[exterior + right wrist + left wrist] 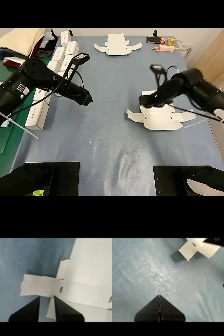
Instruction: Fold the box.
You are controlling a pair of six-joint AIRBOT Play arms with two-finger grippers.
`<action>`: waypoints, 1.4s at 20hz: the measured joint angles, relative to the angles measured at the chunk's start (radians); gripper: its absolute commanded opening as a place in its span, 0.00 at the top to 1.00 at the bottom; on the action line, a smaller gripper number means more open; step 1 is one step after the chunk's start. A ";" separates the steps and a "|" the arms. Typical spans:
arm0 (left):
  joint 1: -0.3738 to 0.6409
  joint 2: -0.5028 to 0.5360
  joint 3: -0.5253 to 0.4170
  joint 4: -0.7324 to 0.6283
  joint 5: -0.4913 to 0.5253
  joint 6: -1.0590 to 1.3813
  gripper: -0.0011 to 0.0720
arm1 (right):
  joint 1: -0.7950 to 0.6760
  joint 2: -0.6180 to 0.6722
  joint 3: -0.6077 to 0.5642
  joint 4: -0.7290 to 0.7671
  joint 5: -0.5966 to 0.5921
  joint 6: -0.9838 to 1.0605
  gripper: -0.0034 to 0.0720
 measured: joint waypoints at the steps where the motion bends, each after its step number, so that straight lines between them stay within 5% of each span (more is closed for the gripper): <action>1: 0.000 0.000 0.000 0.000 0.000 0.000 0.97 | -0.048 0.000 0.032 -0.044 -0.043 0.007 0.32; 9: 0.000 0.000 0.000 0.000 0.000 0.000 0.97 | -0.592 -0.084 0.177 -0.112 -0.266 -0.214 0.32; 15: 0.000 0.000 0.000 0.000 0.000 0.000 0.97 | -0.904 -0.233 0.189 0.118 -0.338 -0.474 0.35; 23: 0.000 0.000 0.000 -0.001 0.000 0.000 0.97 | -0.994 -0.444 0.183 0.351 -0.421 -0.697 0.38; 25: 0.000 0.000 0.000 0.001 0.000 0.000 0.97 | -0.997 -0.468 0.175 0.378 -0.432 -0.722 0.51; 27: 0.000 0.000 0.000 0.000 0.000 0.000 0.97 | -0.999 -0.481 0.171 0.409 -0.442 -0.746 0.52; 28: 0.000 0.000 0.000 0.000 0.000 0.000 0.97 | -0.999 -0.485 0.169 0.430 -0.450 -0.755 0.62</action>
